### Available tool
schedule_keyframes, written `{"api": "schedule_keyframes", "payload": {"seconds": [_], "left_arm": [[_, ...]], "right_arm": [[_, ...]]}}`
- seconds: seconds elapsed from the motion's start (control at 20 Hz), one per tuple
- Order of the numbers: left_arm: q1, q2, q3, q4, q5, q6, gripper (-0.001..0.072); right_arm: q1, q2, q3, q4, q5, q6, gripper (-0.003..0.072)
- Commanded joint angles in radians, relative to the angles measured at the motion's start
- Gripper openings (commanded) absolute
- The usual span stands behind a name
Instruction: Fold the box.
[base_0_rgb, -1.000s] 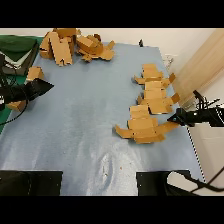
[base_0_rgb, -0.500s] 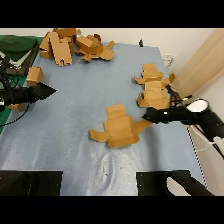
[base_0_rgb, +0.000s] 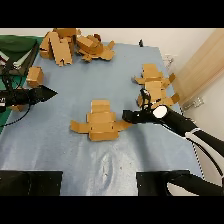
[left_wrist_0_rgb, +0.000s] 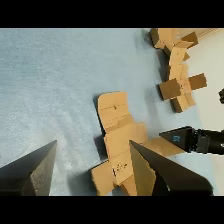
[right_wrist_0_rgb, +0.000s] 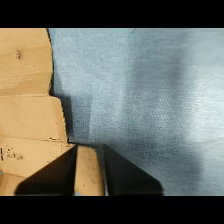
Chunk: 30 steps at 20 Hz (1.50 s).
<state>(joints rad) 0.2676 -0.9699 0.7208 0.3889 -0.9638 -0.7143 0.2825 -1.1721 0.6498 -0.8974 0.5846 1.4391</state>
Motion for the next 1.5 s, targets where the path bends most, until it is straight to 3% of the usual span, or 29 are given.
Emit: {"api": "schedule_keyframes", "payload": {"seconds": [0.0,0.35,0.4,0.45,0.5,0.8,1.0,1.15,1.45], "left_arm": [[0.000,-0.002,0.001,0.001,-0.008,0.000,0.0697],[0.000,-0.002,0.001,0.001,-0.028,0.000,0.0697],[0.000,-0.002,0.001,0.001,-0.034,0.000,0.0697],[0.000,-0.002,0.001,0.001,-0.040,0.000,0.0697],[0.000,-0.002,0.001,0.001,-0.043,0.000,0.0697],[0.000,-0.028,0.001,0.001,-0.115,0.049,0.0697],[0.000,-0.126,0.001,-0.012,-0.185,0.046,0.0697],[0.000,-0.214,0.001,-0.055,-0.250,0.088,0.0697],[-0.063,-0.348,0.002,-0.134,-0.304,0.179,0.0697]], "right_arm": [[0.022,-0.029,0.000,0.004,0.017,0.012,0.0287],[0.021,-0.029,0.000,-0.048,0.175,0.011,0.0285],[0.021,-0.029,0.000,-0.055,0.190,0.005,0.0217],[0.021,-0.029,0.000,-0.059,0.193,-0.012,0.0056],[0.021,-0.029,0.000,-0.057,0.189,-0.039,0.0008],[0.045,-0.024,-0.007,-0.037,0.134,-0.185,0.0006],[0.122,0.058,-0.068,-0.037,-0.038,-0.248,0.0006],[0.157,0.149,-0.124,-0.018,-0.097,-0.258,0.0005],[0.160,0.205,-0.201,0.283,-0.107,-0.462,0.0004]]}}
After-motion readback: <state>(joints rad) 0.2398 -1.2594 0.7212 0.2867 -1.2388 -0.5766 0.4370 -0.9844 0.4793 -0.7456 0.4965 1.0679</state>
